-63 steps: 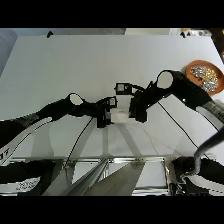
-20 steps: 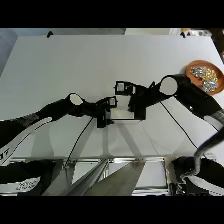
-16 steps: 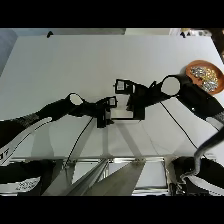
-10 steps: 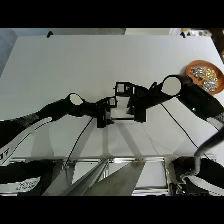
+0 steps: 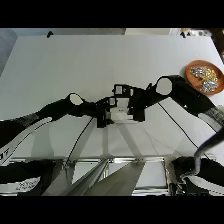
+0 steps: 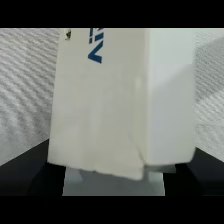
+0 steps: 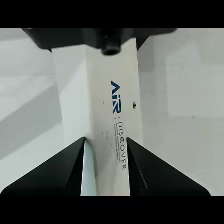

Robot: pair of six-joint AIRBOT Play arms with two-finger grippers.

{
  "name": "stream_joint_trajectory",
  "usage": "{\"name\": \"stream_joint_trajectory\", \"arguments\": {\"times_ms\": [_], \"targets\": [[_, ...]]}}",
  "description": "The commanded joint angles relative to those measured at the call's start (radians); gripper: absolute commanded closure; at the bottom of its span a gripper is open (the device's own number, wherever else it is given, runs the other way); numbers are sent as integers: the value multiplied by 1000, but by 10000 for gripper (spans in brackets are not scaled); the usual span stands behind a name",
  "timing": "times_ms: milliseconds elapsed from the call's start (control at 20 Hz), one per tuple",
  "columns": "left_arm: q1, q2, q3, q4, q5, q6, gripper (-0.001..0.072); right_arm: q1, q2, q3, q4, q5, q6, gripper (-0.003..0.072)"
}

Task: Fold the box and place the chain.

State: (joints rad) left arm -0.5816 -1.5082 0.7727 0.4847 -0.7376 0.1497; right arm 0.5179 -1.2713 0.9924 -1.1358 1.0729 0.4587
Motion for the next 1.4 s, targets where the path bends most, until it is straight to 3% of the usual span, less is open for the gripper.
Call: {"name": "stream_joint_trajectory", "arguments": {"times_ms": [0,150,350,1000,1350], "targets": [[0,0,0,2,0,3,316,0,-8,0,-13,-11,0,479],[0,0,0,2,0,3,316,0,-8,0,-10,5,0,530],[0,0,0,2,0,3,316,0,-16,0,-7,54,4,531],[0,0,0,2,0,3,316,0,22,0,-19,-21,18,531],[0,0,0,2,0,3,316,0,-55,0,-12,-6,40,530]]}}
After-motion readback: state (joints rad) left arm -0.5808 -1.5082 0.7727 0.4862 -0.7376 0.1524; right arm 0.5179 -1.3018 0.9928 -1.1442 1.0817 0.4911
